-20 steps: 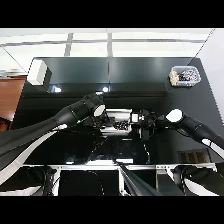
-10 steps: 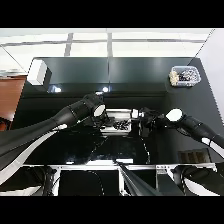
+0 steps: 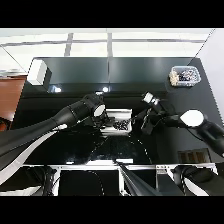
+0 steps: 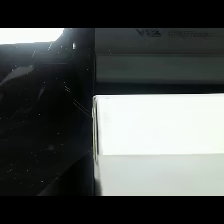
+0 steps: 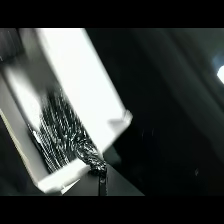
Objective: Fold the box and place the chain.
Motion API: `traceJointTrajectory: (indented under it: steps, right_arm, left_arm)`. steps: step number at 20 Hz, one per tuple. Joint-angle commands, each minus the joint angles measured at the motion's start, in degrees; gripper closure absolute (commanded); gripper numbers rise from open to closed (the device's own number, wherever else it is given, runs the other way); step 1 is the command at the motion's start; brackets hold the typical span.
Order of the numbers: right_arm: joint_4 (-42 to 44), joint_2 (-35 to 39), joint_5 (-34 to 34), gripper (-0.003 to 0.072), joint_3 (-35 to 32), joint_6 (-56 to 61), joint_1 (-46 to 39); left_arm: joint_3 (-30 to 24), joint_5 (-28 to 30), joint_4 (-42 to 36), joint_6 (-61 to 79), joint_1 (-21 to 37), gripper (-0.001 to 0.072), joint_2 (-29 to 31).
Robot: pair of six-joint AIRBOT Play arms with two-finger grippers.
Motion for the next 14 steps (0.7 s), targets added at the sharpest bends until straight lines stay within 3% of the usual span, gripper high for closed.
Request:
traceJointTrajectory:
  steps: [1, 4, 7, 8, 9, 10, 14]
  right_arm:
    - [6.6, 9.4, 2.56, 0.0666, 3.23, 13.07, 0.0]
    - [20.87, 10.27, 2.62, 0.0664, 3.67, 13.53, 0.13]
    - [19.78, 7.34, 2.49, 0.0653, 1.9, 15.41, 1.86]
    - [18.29, 6.08, 2.49, 0.0581, 1.16, 16.37, 2.03]
    - [15.19, 5.25, 2.34, 0.025, 1.01, 18.18, 1.9]
    - [12.31, 5.14, 2.01, 0.0109, 1.01, 19.71, 1.31]
    - [7.54, 5.25, 4.79, 0.011, 1.01, 20.37, -6.64]
  left_arm:
    - [0.04, 0.02, 0.0, 0.0, 0.04, 0.068, 0.02]
    - [0.04, 0.04, 0.02, 0.0, 0.04, 0.068, 0.02]
    - [0.04, 0.02, 0.0, 0.0, 0.04, 0.068, 0.02]
    - [0.04, 0.02, 0.0, -0.02, 0.04, 0.068, 0.02]
    - [0.04, 0.0, 0.0, 0.0, 0.04, 0.068, 0.02]
    - [0.04, 0.0, 0.0, 0.0, 0.04, 0.068, 0.02]
    - [0.04, 0.31, -0.26, -0.02, 0.04, 0.068, 0.02]
